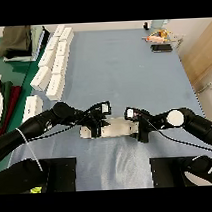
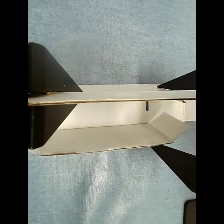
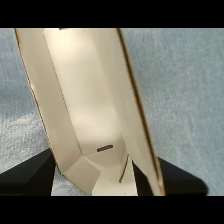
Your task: Fold the box.
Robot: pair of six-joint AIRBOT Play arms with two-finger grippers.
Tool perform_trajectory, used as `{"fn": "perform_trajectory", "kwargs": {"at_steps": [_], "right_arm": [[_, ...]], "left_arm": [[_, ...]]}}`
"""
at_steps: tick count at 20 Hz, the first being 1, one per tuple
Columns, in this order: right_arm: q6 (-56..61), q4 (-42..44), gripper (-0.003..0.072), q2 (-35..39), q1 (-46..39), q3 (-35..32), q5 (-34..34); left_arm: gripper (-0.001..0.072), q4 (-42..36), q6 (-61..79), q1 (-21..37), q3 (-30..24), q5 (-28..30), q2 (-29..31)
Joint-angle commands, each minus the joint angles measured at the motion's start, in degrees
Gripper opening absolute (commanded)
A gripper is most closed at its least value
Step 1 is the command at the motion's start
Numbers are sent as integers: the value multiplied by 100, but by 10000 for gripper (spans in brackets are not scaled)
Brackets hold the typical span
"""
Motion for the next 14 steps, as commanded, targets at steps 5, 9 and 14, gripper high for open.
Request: {"fn": "perform_trajectory", "kwargs": {"at_steps": [5, 9, 14], "right_arm": [[-4, 28, 720, -13, 9, 4, -4], [-2, 28, 720, -13, 9, 4, -13], [-4, 68, 720, -85, 17, 2, -13]], "left_arm": [[15, 2, 0, -2, 2, 7, -2], [15, 2, 0, -2, 2, 4, -2], [15, 2, 0, -2, 2, 7, -2]]}}
